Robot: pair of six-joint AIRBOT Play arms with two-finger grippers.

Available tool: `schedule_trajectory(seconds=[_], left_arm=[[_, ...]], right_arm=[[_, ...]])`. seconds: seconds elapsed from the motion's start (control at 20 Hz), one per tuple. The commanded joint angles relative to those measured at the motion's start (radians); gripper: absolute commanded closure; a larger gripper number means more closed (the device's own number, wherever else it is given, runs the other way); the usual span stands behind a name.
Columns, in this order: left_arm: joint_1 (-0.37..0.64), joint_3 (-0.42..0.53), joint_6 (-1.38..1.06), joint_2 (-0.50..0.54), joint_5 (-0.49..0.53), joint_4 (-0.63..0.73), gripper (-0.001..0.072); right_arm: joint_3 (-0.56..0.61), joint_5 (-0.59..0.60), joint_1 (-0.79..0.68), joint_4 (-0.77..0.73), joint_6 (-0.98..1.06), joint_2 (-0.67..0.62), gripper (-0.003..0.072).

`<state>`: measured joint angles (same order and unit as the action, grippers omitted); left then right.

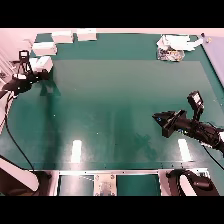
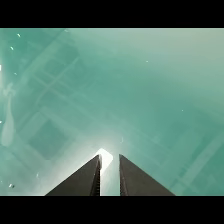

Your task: Fold the box and place the chain.

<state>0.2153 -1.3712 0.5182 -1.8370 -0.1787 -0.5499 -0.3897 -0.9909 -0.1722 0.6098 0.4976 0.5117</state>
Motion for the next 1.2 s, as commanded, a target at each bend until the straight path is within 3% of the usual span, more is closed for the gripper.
schedule_trajectory(seconds=[0.0,0.15,0.2,0.3,0.55,0.7,0.75,0.8,0.85,0.9,1.05,1.15], left_arm=[[0.001,0.000,-0.003,0.000,-0.001,-0.022,0.0091],[0.001,0.000,-0.003,0.001,-0.008,-0.028,0.0089],[0.005,0.000,-0.002,0.003,-0.012,-0.047,0.0003],[0.020,0.000,-0.004,0.011,-0.061,-0.051,-0.0011],[0.024,0.000,-0.003,0.072,-0.131,-0.084,-0.0011],[0.026,0.000,0.010,0.135,-0.273,-0.083,-0.0011],[0.026,-0.001,0.019,0.159,-0.340,-0.082,0.0043],[0.026,-0.001,0.034,0.177,-0.411,-0.078,0.0231],[0.026,-0.001,0.026,0.194,-0.497,-0.076,0.0484],[0.026,-0.001,0.002,0.212,-0.580,-0.071,0.0686],[0.025,0.007,-0.003,0.270,-0.713,0.033,0.0693],[0.014,0.061,-0.003,0.357,-0.687,0.088,0.0694]], right_arm=[[0.000,0.000,0.000,0.000,0.000,0.000,0.0525],[0.000,0.000,0.000,-0.001,0.000,0.000,0.0513],[0.000,0.000,0.000,0.000,0.000,0.000,0.0461],[0.000,-0.001,0.000,0.000,0.000,0.000,0.0363],[0.000,0.000,0.000,0.000,0.000,0.000,0.0357],[0.000,0.000,0.000,0.000,0.000,0.000,0.0361],[0.000,0.001,0.000,0.000,0.000,0.000,0.0375],[0.000,0.001,0.000,0.000,0.000,0.000,0.0457],[0.000,0.010,0.000,0.000,0.000,0.000,0.0506],[0.000,0.027,0.000,-0.009,0.000,0.000,0.0522],[0.000,0.087,0.000,-0.068,0.000,-0.001,0.0677],[0.000,0.105,0.000,-0.076,0.000,-0.004,0.0678]])
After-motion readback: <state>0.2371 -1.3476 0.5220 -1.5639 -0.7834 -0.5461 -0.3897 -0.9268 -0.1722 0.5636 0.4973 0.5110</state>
